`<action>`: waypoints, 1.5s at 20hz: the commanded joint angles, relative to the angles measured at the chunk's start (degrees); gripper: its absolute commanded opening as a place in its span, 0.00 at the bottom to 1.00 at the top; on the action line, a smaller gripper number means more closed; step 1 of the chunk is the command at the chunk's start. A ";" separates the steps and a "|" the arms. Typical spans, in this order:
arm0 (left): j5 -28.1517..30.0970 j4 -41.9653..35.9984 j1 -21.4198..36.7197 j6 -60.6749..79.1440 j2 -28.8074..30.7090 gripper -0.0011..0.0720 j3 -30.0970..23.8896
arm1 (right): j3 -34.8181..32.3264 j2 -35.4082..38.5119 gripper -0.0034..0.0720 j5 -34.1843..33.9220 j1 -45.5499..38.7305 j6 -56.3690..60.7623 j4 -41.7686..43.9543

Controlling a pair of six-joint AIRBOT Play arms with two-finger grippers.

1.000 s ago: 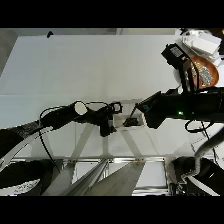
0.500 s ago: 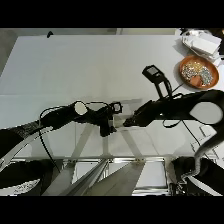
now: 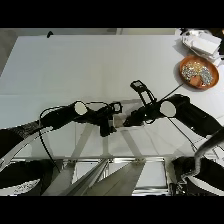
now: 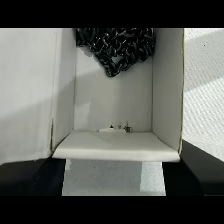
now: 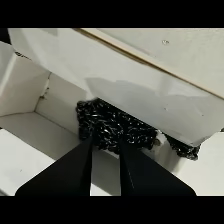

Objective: Fold the box and place the chain.

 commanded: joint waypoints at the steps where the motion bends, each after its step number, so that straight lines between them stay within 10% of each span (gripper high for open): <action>1: 0.02 0.02 0.00 0.00 0.04 0.47 -0.02 | -0.11 -1.03 0.30 -0.17 -0.13 -0.55 -0.15; 9: 0.02 0.02 0.00 0.00 0.04 0.47 -0.02 | 3.17 10.56 0.53 8.98 -21.16 -1.40 -9.53; 20: 0.02 0.02 0.00 0.00 0.04 0.47 -0.02 | 18.69 -18.29 0.57 15.32 -31.95 9.81 -17.99; 30: 0.02 0.02 0.00 0.00 0.04 0.47 -0.02 | 19.71 -23.71 0.54 8.92 -30.42 16.61 -16.46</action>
